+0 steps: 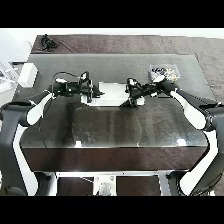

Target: Fold the box and place the chain.

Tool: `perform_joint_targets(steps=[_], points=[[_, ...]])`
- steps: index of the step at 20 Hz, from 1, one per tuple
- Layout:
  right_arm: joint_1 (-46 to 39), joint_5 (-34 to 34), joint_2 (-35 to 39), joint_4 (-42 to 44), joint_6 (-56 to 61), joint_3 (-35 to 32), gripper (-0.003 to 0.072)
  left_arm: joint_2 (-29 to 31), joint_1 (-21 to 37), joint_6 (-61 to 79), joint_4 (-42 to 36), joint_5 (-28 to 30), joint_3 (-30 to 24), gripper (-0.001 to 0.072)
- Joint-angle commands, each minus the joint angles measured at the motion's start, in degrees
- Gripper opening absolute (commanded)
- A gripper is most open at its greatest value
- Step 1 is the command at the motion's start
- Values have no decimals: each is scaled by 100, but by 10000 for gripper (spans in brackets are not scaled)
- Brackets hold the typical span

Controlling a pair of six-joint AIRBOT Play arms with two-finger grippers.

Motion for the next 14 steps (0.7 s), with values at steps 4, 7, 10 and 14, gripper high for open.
perform_joint_targets(steps=[4, 7, 10, 14], points=[[2, 2, -2, 2, 4, -2, 586, 2, 0, 2, 2, -2, 7, 22], [2, 2, -2, 2, 4, -2, 586, 2, 0, 2, 2, 0, 7, 22], [2, 4, -2, 2, 4, -2, 586, 2, 0, 0, -2, -7, 9, 22], [2, 4, -2, 2, 4, -2, 586, 2, 0, 0, -35, -50, 9, 22]])
